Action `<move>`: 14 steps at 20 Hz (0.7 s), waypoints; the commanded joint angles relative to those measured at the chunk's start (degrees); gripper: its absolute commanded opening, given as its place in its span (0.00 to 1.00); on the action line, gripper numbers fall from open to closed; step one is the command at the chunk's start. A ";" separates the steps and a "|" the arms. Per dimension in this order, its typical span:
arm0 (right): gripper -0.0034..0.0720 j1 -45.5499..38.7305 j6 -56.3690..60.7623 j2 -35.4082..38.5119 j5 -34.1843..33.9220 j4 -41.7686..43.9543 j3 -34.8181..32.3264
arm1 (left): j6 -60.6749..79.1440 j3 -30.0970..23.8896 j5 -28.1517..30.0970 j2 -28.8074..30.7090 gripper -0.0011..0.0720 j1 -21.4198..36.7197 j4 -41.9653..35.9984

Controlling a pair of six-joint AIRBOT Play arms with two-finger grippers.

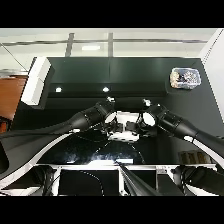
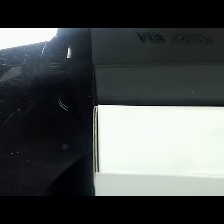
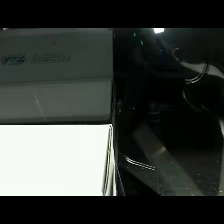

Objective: Fold the box and place the chain.

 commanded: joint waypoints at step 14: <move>0.41 0.42 -4.15 0.09 1.14 -1.44 0.74 | 0.00 0.00 -0.20 -0.04 0.06 0.02 -0.26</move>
